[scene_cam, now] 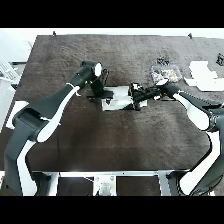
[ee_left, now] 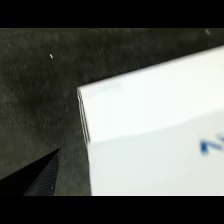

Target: Fold the box and place the chain.

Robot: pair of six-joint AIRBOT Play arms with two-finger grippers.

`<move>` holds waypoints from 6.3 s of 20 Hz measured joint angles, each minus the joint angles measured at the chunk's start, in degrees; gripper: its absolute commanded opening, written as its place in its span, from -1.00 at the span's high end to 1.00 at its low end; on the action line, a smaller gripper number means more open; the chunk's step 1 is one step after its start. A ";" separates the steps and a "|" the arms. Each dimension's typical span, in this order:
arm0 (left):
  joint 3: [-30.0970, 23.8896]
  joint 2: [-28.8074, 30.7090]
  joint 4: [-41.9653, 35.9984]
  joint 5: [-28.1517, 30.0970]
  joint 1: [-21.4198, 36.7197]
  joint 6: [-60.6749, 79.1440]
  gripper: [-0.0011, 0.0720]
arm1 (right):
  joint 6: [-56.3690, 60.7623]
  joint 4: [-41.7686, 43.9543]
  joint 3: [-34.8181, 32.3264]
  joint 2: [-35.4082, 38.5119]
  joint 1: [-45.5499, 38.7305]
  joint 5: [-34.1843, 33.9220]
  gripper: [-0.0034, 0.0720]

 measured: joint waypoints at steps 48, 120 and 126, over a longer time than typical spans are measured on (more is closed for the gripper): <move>-25.83 1.20 -46.12 15.30 19.08 127.86 -1.00 | -0.02 0.00 0.00 0.00 0.00 0.02 -0.55; -26.12 0.13 -49.79 23.56 15.85 132.52 -1.00 | -0.07 -0.09 0.02 0.00 0.04 0.24 -0.55; -26.12 -0.31 -51.63 23.58 15.76 132.69 -1.00 | -0.02 -0.11 0.02 0.00 0.02 0.07 -0.55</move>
